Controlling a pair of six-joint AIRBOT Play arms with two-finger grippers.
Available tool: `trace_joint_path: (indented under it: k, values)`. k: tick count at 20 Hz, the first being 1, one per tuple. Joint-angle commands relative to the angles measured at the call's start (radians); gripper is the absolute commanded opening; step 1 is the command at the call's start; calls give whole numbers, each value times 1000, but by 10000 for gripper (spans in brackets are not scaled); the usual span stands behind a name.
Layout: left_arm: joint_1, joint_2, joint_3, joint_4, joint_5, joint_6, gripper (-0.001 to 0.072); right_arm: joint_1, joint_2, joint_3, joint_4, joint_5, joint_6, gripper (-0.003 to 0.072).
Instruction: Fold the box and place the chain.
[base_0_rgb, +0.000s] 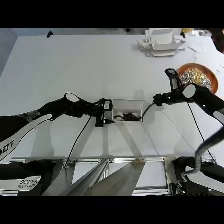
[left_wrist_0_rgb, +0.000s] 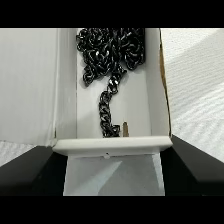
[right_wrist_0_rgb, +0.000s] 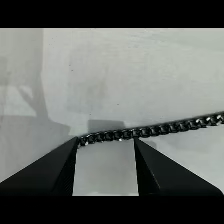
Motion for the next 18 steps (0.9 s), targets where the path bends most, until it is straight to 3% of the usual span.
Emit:
trace_joint_path:
  k: [1,7,9,18]
  values:
    - [0,0,0,0,0,0,138,16,-13,1,-5,-11,4,336]
    - [0,0,0,0,0,0,138,16,-17,1,-54,-5,64,335]
    - [0,0,0,0,0,0,138,16,-18,1,-55,-4,74,288]
    - [0,0,0,0,0,0,138,16,-64,1,-57,-6,78,288]
